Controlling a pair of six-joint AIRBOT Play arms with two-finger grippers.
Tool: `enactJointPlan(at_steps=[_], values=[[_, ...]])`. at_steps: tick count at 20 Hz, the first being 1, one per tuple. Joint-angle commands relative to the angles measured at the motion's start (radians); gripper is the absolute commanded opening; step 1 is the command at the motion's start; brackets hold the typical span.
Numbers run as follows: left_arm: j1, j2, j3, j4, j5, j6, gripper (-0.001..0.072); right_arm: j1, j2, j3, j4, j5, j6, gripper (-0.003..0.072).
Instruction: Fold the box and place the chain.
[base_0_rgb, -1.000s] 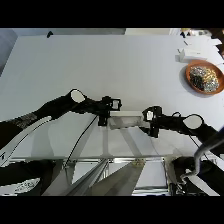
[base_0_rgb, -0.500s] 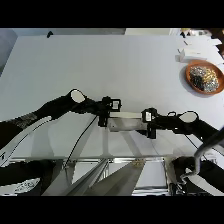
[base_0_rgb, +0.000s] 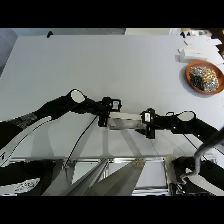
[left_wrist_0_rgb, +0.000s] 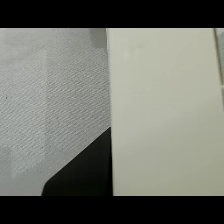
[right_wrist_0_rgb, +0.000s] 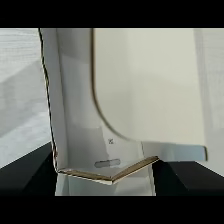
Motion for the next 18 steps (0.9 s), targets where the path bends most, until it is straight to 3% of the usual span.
enactJointPlan(at_steps=[1, 6, 12, 18], values=[[0.001, 0.000, 0.000, -0.001, 0.003, -0.001, 0.0011, 0.000, -0.035, 0.007, 0.010, -0.010, -0.021, 0.0513], [0.001, 0.000, 0.000, -0.001, 0.003, -0.001, 0.0011, 0.000, -0.072, 0.020, 0.009, -0.018, -0.024, 0.0508], [0.001, 0.000, 0.000, -0.001, 0.003, -0.001, 0.0011, 0.000, -0.072, 0.020, 0.008, -0.043, -0.023, 0.0321], [0.001, 0.000, 0.000, -0.001, 0.003, -0.001, 0.0011, 0.000, -0.072, 0.020, 0.008, -0.037, -0.023, 0.0317]])
